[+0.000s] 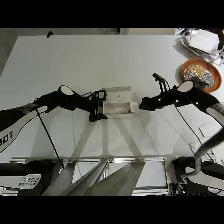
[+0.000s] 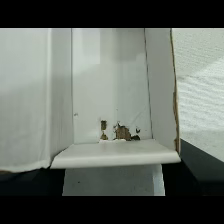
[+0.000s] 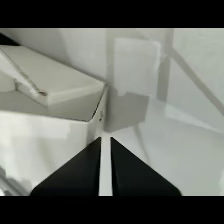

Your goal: Fold the box and place the chain.

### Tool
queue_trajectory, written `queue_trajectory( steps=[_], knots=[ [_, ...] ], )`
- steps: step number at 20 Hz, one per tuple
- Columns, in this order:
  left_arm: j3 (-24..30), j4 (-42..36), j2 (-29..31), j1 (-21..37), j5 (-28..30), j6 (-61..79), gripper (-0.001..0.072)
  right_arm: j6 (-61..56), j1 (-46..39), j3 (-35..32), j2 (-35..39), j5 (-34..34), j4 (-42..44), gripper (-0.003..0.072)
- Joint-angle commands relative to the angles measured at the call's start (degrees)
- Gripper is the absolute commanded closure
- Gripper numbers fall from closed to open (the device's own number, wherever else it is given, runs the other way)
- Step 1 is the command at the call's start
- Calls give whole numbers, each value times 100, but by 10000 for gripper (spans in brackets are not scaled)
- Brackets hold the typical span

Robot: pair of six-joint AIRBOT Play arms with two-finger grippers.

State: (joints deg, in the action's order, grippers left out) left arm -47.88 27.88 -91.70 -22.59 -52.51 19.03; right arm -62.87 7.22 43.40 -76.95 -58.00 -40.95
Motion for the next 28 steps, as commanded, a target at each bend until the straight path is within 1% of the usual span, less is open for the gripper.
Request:
queue_trajectory(
  steps=[1,5,7,10,11,13,16,18,21,28],
  knots=[
    [2,0,0,-2,0,2,528,192,61,4,85,-280,411,524],
    [2,0,0,-2,2,0,528,192,140,4,87,-422,573,496],
    [2,2,0,-2,2,0,528,192,140,7,87,-535,627,399],
    [2,2,0,-2,2,2,528,192,140,7,87,-643,625,335],
    [2,0,0,-2,2,2,528,192,140,7,87,-616,621,334],
    [2,0,0,-2,2,0,528,184,254,7,87,-400,562,274],
    [2,0,0,-2,2,2,528,-385,686,138,85,188,44,274],
    [2,0,0,-2,2,2,528,-894,931,367,76,400,-398,274],
    [2,2,0,-2,0,2,528,-1554,1220,669,-28,407,-997,274],
    [2,2,0,-2,0,0,528,-3071,1891,999,-229,468,-2470,274]
  ],
)
